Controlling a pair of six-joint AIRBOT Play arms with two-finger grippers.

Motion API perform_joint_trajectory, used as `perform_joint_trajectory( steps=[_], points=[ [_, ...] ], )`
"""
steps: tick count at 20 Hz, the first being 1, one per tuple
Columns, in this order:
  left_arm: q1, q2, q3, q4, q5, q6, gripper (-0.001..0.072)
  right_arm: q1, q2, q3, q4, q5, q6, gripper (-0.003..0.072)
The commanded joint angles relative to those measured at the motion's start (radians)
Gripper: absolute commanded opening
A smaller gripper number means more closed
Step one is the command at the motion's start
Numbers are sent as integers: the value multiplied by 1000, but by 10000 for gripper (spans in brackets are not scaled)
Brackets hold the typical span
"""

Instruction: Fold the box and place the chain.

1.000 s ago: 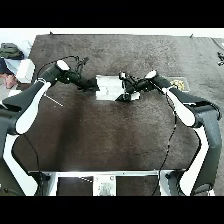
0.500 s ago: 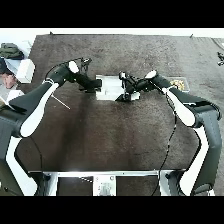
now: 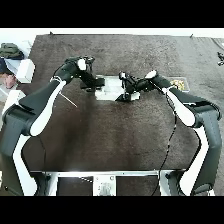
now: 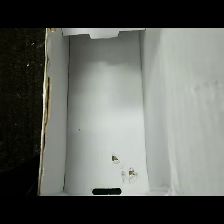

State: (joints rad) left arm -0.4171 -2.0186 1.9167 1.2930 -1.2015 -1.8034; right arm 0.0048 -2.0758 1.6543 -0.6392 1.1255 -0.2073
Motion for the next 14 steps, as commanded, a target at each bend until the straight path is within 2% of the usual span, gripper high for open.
perform_joint_trajectory(
  steps=[1,7,14],
  points=[
    [-26,-32,56,75,-42,-68,310,0,0,0,0,0,0,210],
    [-50,-89,115,173,-72,-160,310,0,0,0,0,0,0,210],
    [-50,-99,116,238,-89,-182,309,0,0,0,0,0,0,210]
  ],
)
